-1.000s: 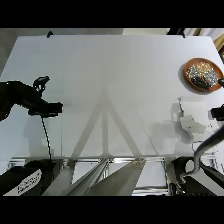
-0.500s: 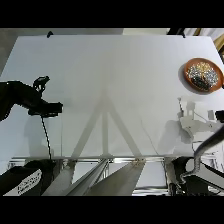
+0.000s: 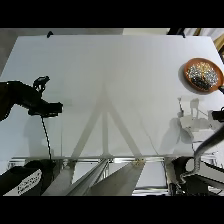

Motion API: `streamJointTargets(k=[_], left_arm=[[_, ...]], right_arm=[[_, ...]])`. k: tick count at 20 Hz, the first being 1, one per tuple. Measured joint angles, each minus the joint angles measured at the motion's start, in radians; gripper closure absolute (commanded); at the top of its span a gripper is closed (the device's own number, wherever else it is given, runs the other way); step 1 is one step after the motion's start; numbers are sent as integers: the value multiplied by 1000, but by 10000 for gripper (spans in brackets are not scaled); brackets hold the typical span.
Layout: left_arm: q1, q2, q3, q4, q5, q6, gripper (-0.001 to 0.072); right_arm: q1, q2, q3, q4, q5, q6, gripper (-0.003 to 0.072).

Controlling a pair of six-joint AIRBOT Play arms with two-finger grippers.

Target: Fold the box and place the chain.

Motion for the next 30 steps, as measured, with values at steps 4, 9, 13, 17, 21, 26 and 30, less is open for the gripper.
streamJointTargets(k=[4,9,13,17,21,26,30], left_arm=[[0,0,0,0,0,0,699],[0,0,0,0,0,0,699],[0,0,0,0,0,0,699],[0,0,0,0,0,0,699],[0,0,0,0,0,0,699],[0,0,0,0,0,0,699],[0,0,0,0,0,0,699]], right_arm=[[0,-8,0,-2,2,3,493],[0,-56,0,-43,47,39,528],[0,-69,0,-98,65,87,674],[0,-53,0,-104,76,96,674],[0,31,0,9,84,11,675],[5,157,-13,420,164,-160,677],[76,283,-109,736,188,-253,677]])
